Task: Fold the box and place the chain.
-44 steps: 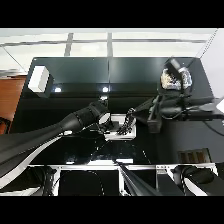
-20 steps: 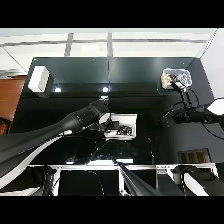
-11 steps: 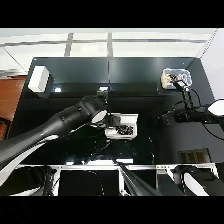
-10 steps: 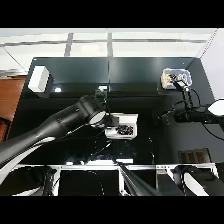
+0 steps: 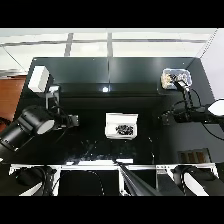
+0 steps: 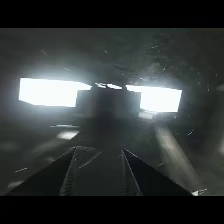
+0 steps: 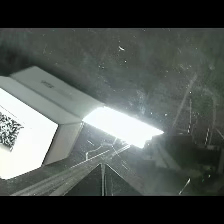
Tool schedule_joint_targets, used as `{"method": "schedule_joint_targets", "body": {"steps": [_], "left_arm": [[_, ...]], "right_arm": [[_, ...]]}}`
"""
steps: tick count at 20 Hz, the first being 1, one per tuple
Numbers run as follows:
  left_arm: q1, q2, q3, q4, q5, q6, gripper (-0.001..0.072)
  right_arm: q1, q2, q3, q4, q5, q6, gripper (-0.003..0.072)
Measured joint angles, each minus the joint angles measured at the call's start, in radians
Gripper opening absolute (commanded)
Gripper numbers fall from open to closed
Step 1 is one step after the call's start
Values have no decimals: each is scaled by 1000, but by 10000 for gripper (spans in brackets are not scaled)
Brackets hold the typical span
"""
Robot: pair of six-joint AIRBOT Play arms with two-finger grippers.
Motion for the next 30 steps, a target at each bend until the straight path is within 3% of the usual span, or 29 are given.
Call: {"method": "schedule_joint_targets", "body": {"steps": [2, 4, 6, 8, 9, 11, 19, 24, 30], "left_arm": [[117, 2, -106, -301, 196, 237, 359], [202, -24, -163, -595, 316, 566, 359], [263, -68, -178, -834, 345, 935, 359], [307, -128, -162, -1000, 294, 1320, 361], [320, -152, -149, -1056, 279, 1458, 398], [335, -191, -124, -1122, 230, 1715, 716], [326, -282, -80, -1224, 137, 2552, 714], [241, -369, -69, -1229, 139, 2696, 713], [169, -414, -46, -1217, 171, 2694, 713]], "right_arm": [[0, 0, -3, 1, 0, 14, 12], [0, 0, -7, 2, 0, 33, 12], [0, 0, -12, 1, 2, 44, 12], [0, 0, -16, 1, 3, 52, 12], [0, 0, -17, 1, 3, 55, 12], [0, 0, -18, 2, 2, 60, 12], [0, 0, -19, 2, 2, 66, 12], [0, 0, -19, 2, -1, 66, 12], [0, 0, -19, 4, -1, 66, 12]]}}
